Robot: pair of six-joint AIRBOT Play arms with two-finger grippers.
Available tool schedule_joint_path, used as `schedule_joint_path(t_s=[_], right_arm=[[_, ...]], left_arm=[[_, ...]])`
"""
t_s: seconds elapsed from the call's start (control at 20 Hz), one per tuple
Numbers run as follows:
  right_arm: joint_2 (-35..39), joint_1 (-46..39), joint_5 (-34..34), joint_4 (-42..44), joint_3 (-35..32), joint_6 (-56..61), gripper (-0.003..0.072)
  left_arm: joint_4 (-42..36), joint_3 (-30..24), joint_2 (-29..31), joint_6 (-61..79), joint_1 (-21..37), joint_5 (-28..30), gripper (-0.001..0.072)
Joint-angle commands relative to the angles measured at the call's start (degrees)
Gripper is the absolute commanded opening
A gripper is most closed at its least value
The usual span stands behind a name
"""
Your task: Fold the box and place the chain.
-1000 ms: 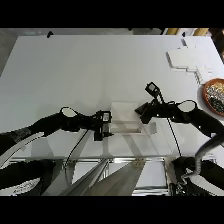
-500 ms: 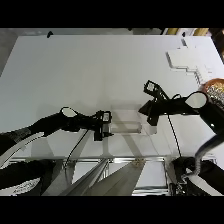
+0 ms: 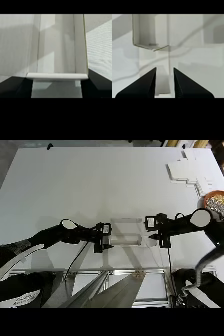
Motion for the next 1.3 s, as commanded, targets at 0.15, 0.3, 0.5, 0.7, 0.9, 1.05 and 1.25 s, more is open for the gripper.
schedule_joint_path(t_s=[0.15, 0.3, 0.5, 0.7, 0.9, 1.05, 1.25], right_arm=[[-0.1, 4.3, -9.1, 4.7, -8.7, -11.7, 0.0223], [-0.1, 5.2, -13.7, 6.0, -10.3, -12.3, 0.0180], [-0.1, 5.2, -15.5, 11.7, -10.3, -12.3, 0.0180], [-0.1, 5.2, -15.5, 14.3, -11.0, -12.3, 0.0180], [-2.2, 5.2, -15.8, 21.6, -11.3, -15.6, 0.0180], [-6.2, 5.2, -16.5, 27.5, -11.3, -18.3, 0.0180], [-7.5, 5.1, -17.2, 29.4, -11.3, -18.4, 0.0337]], left_arm=[[0.0, 0.0, 0.0, 0.0, 0.0, 0.0, 0.0330], [0.0, 0.0, 0.0, 0.0, 0.0, 0.0, 0.0330], [0.0, 0.0, 0.0, 0.0, 0.0, 0.0, 0.0330], [0.0, 0.0, 0.0, 0.0, 0.0, 0.0, 0.0330], [0.0, 0.0, 0.0, 0.0, 0.0, 0.0, 0.0330], [0.0, 0.0, 0.0, 0.0, 0.0, 0.0, 0.0330], [0.0, 0.0, 0.0, 0.0, 0.0, 0.0, 0.0330]])
